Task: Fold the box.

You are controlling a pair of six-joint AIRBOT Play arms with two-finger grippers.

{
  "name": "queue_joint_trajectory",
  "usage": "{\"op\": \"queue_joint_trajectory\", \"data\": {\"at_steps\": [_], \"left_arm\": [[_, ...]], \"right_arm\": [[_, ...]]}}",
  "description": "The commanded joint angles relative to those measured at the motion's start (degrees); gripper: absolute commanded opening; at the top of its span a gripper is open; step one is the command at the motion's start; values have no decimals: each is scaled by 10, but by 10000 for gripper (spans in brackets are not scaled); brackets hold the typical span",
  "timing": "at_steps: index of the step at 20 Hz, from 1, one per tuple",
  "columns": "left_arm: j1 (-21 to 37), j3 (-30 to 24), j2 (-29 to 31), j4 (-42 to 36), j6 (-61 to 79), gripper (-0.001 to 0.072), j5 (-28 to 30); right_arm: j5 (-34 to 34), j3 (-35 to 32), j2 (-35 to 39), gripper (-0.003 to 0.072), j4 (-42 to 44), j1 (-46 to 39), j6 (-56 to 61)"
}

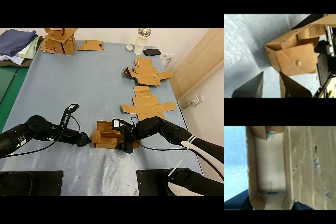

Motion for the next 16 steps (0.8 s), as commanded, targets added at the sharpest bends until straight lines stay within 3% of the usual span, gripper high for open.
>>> {"op": "queue_joint_trajectory", "data": {"at_steps": [1, 10, 11, 12, 16], "left_arm": [[0, 8, -2, 1, -4, 289, 9], [6, 38, -2, 19, -17, 321, -6], [7, 42, -2, 19, -18, 479, -10], [6, 45, -2, 18, -18, 515, -12], [6, 46, -9, -3, -19, 516, -10]], "right_arm": [[0, 0, 0, 516, 0, 0, 0], [0, 0, 0, 516, 0, 0, 0], [0, 0, 0, 516, 0, 0, 0], [0, 0, 0, 516, 0, 0, 0], [0, 0, 0, 516, 0, 0, 0]]}}
